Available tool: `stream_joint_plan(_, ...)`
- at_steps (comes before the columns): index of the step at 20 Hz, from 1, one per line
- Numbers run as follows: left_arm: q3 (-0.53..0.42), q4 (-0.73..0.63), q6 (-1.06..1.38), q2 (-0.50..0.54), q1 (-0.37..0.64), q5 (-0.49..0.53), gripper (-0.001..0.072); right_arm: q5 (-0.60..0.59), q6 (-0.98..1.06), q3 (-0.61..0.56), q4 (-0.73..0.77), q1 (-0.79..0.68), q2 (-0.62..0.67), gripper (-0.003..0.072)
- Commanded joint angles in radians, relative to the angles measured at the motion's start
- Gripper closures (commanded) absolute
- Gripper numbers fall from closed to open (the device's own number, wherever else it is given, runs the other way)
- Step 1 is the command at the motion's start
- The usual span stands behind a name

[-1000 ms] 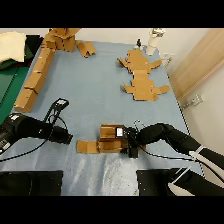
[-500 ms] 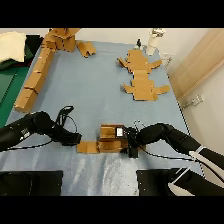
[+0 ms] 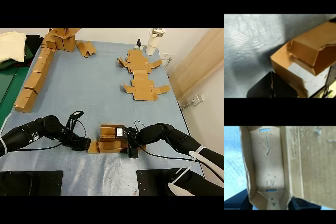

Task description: Fold the box.

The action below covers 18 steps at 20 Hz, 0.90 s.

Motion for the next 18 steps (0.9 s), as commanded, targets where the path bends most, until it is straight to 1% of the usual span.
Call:
stream_joint_plan(1, 0.006, -0.092, 0.045, 0.000, -0.016, 0.006, 0.0698, 0.000, 0.000, -0.001, 0.000, 0.000, 0.000, 0.0183)
stream_joint_plan(6, 0.065, -0.082, 0.074, 0.019, -0.014, -0.010, 0.0697, 0.000, 0.000, -0.001, 0.000, 0.000, 0.000, 0.0183)
stream_joint_plan(9, 0.067, -0.078, 0.073, 0.019, -0.014, -0.006, 0.0696, 0.000, 0.000, -0.001, 0.000, 0.000, 0.000, 0.0182)
stream_joint_plan(12, 0.067, -0.044, 0.068, 0.019, -0.006, 0.002, 0.0694, 0.000, 0.000, -0.001, 0.000, 0.000, 0.000, 0.0183)
stream_joint_plan(13, 0.067, -0.045, 0.065, 0.019, 0.002, 0.001, 0.0641, 0.000, 0.000, -0.001, 0.000, 0.000, 0.000, 0.0183)
stream_joint_plan(14, 0.067, -0.046, 0.049, 0.019, 0.005, 0.003, 0.0418, 0.000, 0.000, -0.001, 0.000, 0.000, 0.000, 0.0183)
stream_joint_plan(15, 0.067, -0.046, 0.043, 0.019, 0.004, 0.011, 0.0379, 0.000, 0.000, -0.001, 0.000, 0.000, 0.000, 0.0182)
stream_joint_plan(18, 0.067, -0.077, 0.039, 0.019, 0.004, 0.015, 0.0379, 0.000, 0.000, -0.001, 0.000, 0.000, 0.000, 0.0182)
